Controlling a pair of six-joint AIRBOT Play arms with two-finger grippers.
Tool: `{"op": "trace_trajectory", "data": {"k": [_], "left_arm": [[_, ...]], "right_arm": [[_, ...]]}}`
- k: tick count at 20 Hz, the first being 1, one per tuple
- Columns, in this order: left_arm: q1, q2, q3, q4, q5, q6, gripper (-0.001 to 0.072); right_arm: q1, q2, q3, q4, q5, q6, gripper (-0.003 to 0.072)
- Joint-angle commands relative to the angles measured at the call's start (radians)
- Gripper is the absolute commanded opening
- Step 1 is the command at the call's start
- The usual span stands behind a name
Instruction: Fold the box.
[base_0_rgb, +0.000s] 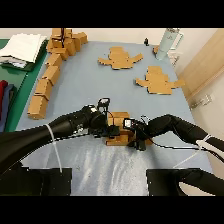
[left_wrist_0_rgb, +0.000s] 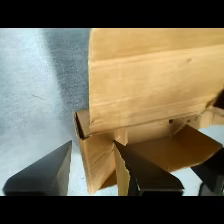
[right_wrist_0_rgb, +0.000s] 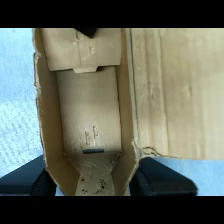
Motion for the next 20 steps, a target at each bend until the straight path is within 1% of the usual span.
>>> {"op": "trace_trajectory", "data": {"k": [1, 4, 5, 11, 12, 13, 14, 20], "left_arm": [[-0.01, -0.074, 0.076, 0.023, -0.087, -0.016, 0.0421], [-0.011, -0.146, 0.13, 0.02, -0.185, -0.019, 0.042], [-0.011, -0.163, 0.139, 0.014, -0.196, -0.019, 0.0419], [-0.011, -0.183, 0.143, -0.005, -0.183, -0.016, 0.0416], [-0.011, -0.185, 0.143, -0.007, -0.179, -0.021, 0.0325], [-0.011, -0.188, 0.143, -0.007, -0.179, -0.022, 0.0123], [-0.011, -0.189, 0.143, -0.01, -0.179, -0.022, 0.0016], [-0.011, -0.189, 0.143, -0.019, -0.175, -0.033, 0.0016]], "right_arm": [[0.0, 0.0, 0.001, 0.0, 0.001, 0.0, 0.058], [0.0, 0.0, 0.001, 0.0, 0.0, 0.0, 0.058], [0.0, 0.0, 0.001, 0.0, 0.0, 0.0, 0.058], [0.0, 0.0, 0.001, 0.0, 0.0, 0.0, 0.058], [0.0, 0.0, 0.001, 0.0, 0.0, 0.0, 0.058], [0.0, 0.0, 0.001, 0.0, 0.0, 0.0, 0.058], [0.0, 0.0, 0.001, 0.0, 0.001, 0.0, 0.058], [0.0, 0.0, 0.001, 0.0, 0.001, 0.0, 0.058]]}}
